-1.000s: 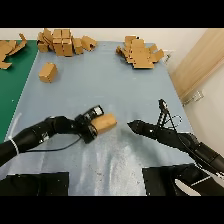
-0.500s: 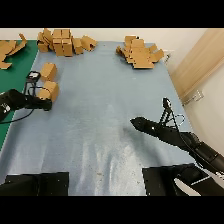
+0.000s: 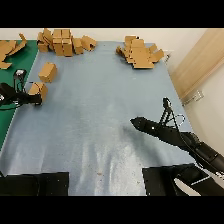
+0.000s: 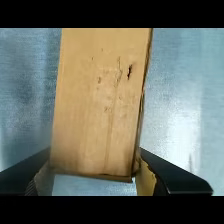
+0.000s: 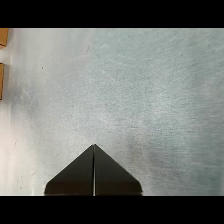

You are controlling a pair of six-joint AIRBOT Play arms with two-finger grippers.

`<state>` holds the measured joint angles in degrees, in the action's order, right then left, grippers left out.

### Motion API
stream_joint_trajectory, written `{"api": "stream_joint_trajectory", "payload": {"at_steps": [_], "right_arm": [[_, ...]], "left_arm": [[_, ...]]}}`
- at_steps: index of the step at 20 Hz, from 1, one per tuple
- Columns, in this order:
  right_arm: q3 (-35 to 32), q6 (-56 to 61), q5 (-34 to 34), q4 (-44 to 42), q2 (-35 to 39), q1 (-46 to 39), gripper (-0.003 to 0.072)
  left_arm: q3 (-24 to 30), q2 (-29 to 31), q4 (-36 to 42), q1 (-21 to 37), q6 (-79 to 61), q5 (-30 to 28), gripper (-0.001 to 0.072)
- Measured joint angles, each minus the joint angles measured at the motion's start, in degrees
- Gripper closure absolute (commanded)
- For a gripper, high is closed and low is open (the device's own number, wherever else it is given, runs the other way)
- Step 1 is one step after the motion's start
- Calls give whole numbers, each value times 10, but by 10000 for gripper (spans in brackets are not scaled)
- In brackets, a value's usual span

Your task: Fold the box.

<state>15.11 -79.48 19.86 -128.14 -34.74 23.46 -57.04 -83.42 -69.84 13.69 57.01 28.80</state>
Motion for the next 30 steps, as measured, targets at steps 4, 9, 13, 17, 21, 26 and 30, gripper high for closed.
{"api": "stream_joint_trajectory", "payload": {"at_steps": [4, 9, 13, 17, 21, 26, 30], "right_arm": [[0, 0, 0, 0, 0, 0, 678], [0, 0, 2, 0, -5, 0, 678], [0, 0, 3, 0, -12, 0, 678], [0, 0, 3, 0, -14, 0, 677], [0, 0, 5, 0, -15, 0, 678], [48, 0, 38, 10, -60, 0, 678], [152, -16, 109, 44, -156, 0, 678]], "left_arm": [[-16, -6, 4, 8, 7, 31, 13], [-48, 11, 4, 20, 30, 83, 12], [-90, 21, 0, 23, 38, 141, 12], [-123, 26, -6, 24, 41, 206, 13], [-140, 37, 14, 17, 44, 261, 701], [-140, 60, 97, -61, 30, 311, 703], [-100, 89, 121, -180, 33, 311, 703]]}}
